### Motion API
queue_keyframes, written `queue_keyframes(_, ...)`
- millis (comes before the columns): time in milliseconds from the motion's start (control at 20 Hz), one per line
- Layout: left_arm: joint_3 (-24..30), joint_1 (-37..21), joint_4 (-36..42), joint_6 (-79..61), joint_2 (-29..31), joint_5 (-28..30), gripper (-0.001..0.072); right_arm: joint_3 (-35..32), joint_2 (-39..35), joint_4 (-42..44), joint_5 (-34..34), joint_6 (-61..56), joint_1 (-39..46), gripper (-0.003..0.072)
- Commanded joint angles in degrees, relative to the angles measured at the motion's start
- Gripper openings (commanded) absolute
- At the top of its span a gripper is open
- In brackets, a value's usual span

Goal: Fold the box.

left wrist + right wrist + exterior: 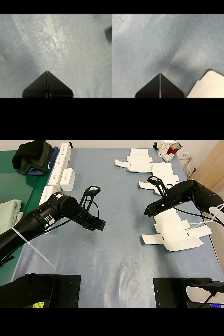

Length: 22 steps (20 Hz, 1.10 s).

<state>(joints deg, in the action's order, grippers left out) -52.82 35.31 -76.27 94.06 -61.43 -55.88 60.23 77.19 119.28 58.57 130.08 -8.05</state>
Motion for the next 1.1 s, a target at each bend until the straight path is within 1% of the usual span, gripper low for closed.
queue_keyframes(0, 0.02, 0.02, 0.00, 0.00, 0.04, 0.00, 0.0013, 0.04, 0.00, 0.02, -0.02, -0.02, 0.00, 0.0007)
queue_keyframes(750, 0.02, 0.02, 0.00, 0.00, 0.04, 0.20, 0.0013, 0.04, 0.00, 0.61, 0.28, -1.14, -0.02, 0.0007)
queue_keyframes(850, 0.02, 0.02, 0.00, 0.02, 0.02, 1.84, 0.0014, 0.04, 0.00, 1.75, 1.88, -9.09, -0.02, 0.0007)
queue_keyframes(900, 0.02, 0.02, 0.02, 0.02, 0.02, 3.02, 0.0014, 0.04, 0.00, 1.84, 1.55, -13.46, -0.02, 0.0007)
queue_keyframes(1050, 0.02, 0.02, 0.63, 0.04, 0.02, 5.22, 0.0014, 0.55, 0.00, 0.96, 2.25, -29.53, 0.09, 0.0018)
